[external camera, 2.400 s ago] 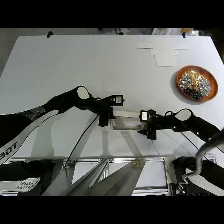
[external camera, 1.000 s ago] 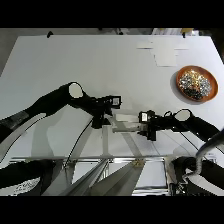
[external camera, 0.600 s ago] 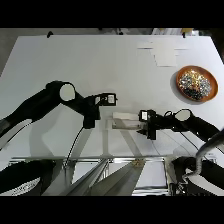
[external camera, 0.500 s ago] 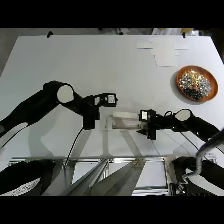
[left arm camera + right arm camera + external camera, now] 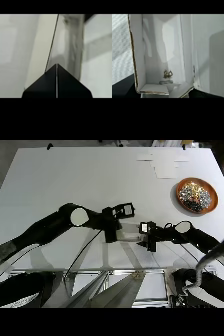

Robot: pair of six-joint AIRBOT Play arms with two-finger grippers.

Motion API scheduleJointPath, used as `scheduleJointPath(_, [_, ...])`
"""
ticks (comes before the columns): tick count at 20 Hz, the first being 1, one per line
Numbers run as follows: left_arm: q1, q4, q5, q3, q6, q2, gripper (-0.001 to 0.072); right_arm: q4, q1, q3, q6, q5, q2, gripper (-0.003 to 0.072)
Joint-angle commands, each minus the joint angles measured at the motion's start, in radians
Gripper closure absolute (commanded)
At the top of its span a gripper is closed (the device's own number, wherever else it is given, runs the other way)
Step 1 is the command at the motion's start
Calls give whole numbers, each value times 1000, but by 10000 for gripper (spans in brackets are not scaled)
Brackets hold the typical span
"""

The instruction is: Fold the box and place the chain.

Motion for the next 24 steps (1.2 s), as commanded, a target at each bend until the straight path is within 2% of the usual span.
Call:
scheduleJointPath(1, [-1,-79,212,0,-9,-64,708,0,0,0,0,2,1,256])
scheduleJointPath(3, [15,-84,238,0,-52,-106,708,0,0,0,0,2,1,256])
scheduleJointPath(6, [41,-83,219,0,-127,-170,708,0,0,0,0,1,1,256])
scheduleJointPath(9, [60,-73,150,0,-128,-153,708,0,0,0,-1,1,1,256])
scheduleJointPath(11, [81,-46,37,0,-128,-90,708,0,0,0,-1,2,1,256])
scheduleJointPath(14, [112,151,-206,0,-129,8,708,0,0,0,-1,1,1,256])
scheduleJointPath(16, [126,162,-317,0,-97,19,708,0,0,0,-1,2,1,256])
scheduleJointPath(21, [123,144,-299,-4,-64,-59,708,0,0,0,-1,1,1,256])
scheduleJointPath(24, [123,195,-328,-7,-64,-97,708,0,0,0,-1,2,1,256])
